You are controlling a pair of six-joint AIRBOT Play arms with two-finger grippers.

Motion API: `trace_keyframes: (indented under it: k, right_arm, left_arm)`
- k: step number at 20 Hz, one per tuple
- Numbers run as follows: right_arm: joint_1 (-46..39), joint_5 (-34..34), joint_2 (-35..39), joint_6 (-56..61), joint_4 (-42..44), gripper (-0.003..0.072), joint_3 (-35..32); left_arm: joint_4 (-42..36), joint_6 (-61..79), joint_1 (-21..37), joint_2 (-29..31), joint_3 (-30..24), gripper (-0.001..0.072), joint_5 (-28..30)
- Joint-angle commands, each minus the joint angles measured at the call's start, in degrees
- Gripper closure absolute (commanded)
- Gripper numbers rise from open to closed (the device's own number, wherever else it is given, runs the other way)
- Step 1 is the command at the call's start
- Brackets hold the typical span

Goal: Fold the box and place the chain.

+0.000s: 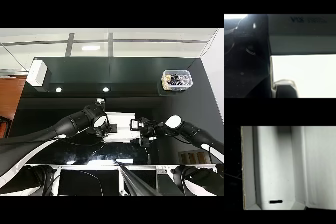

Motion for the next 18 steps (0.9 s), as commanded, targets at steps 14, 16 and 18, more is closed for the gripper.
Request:
trace_keyframes:
  k: [14,16,18]
  right_arm:
    - [-0.15,9.84,4.92,10.25,-12.55,0.0003,3.43]
    - [-0.13,8.98,4.61,10.21,-10.12,0.0005,3.43]
    - [-0.02,8.72,4.50,10.54,-8.79,0.0246,3.43]
  left_arm:
    - [2.95,1.64,-0.26,-0.04,0.04,0.0681,-2.23]
    - [3.06,1.64,-0.26,-0.04,0.04,0.0681,-2.23]
    - [3.06,1.66,-0.28,-0.04,0.04,0.0680,-2.23]
